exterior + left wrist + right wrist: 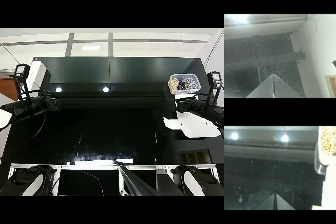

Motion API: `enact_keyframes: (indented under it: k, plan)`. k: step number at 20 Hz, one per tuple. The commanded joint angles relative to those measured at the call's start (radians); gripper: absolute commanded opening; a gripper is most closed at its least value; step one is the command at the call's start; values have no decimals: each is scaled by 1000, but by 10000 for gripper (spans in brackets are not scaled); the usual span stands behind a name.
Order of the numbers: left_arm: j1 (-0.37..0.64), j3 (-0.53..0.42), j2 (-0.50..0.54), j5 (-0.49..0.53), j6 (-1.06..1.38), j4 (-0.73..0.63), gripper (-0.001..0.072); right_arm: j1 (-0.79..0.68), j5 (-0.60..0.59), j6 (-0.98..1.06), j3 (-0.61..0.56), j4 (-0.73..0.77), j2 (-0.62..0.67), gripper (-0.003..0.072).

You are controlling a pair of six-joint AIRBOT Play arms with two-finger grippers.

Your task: Fold the box and place the chain.

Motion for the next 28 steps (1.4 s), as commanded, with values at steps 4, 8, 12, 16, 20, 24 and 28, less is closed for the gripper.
enact_keyframes:
  k: [4,8,12,16,20,24,28]
  plan:
    - [0,0,1,0,0,0,30,1,0,0,-1,0,1,46]
    - [0,-1,-4,0,0,0,31,1,0,0,-1,0,1,46]
    - [0,-1,-6,0,0,0,30,1,0,0,-1,0,1,46]
    - [0,-1,-6,-4,0,0,31,1,-16,0,0,2,1,46]
    - [0,-1,-6,9,0,0,498,1,-32,3,0,47,1,228]
    - [0,-1,-5,12,-3,0,706,-35,-69,193,37,-68,-3,700]
    - [0,-1,-5,12,-3,0,706,-443,-109,628,195,-527,-89,700]
